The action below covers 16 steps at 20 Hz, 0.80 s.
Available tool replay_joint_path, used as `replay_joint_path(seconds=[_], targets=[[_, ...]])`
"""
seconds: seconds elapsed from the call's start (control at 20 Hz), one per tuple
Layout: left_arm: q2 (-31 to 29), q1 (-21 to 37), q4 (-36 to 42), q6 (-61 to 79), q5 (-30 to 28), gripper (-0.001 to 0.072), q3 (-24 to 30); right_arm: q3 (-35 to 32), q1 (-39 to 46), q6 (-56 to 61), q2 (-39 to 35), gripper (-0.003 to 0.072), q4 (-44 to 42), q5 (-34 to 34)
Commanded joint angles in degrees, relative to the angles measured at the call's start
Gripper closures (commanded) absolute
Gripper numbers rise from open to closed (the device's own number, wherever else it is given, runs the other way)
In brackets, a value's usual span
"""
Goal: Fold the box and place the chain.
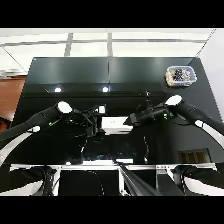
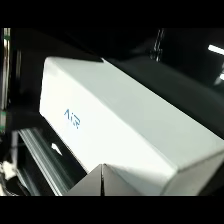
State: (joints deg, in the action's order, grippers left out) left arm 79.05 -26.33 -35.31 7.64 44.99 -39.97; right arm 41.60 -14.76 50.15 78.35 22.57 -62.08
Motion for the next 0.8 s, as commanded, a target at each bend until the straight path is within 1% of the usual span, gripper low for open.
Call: replay_joint_path(seconds=[0.0,0.05,0.1,0.15,0.2,0.25,0.45,0.55,0.65,0.75], targets=[[0.0,0.02,0.02,0.04,-0.02,0.0378,-0.09,3.85,3.61,-0.24,-3.02,0.0676,-1.01,-12.85],[0.0,0.02,0.04,0.0,-0.02,0.0376,-0.13,5.09,6.01,-0.22,-4.7,0.0676,-0.85,-16.48],[0.0,0.02,0.04,-0.5,0.0,0.0325,-0.33,5.7,8.57,0.04,-6.4,0.0677,-0.87,-18.88],[-0.04,0.02,0.02,-0.57,0.02,0.0221,-0.66,5.81,11.34,0.44,-8.22,0.0676,-0.85,-20.0],[-0.26,0.02,0.0,-0.55,0.24,0.0085,-1.09,5.81,14.49,0.46,-10.03,0.0676,-0.66,-20.81],[-0.61,0.04,-0.2,-0.59,0.61,-0.0006,-1.6,5.81,17.53,0.74,-11.58,0.0677,-0.07,-21.49],[-5.16,0.26,-4.13,-2.58,3.82,-0.0006,-3.67,5.79,28.11,1.97,-14.91,0.0676,3.08,-25.09],[-8.33,-0.07,-4.96,-3.96,6.97,-0.0006,-4.57,5.75,30.86,1.95,-15.06,0.0676,3.98,-25.33],[-10.36,-1.49,-1.75,-6.71,6.62,-0.0005,-4.72,5.75,31.15,1.88,-15.04,0.0677,5.27,-23.69],[-9.33,-3.43,0.9,-13.31,5.31,0.0,-6.75,5.75,31.06,1.84,-15.04,0.0677,5.49,-22.12]])
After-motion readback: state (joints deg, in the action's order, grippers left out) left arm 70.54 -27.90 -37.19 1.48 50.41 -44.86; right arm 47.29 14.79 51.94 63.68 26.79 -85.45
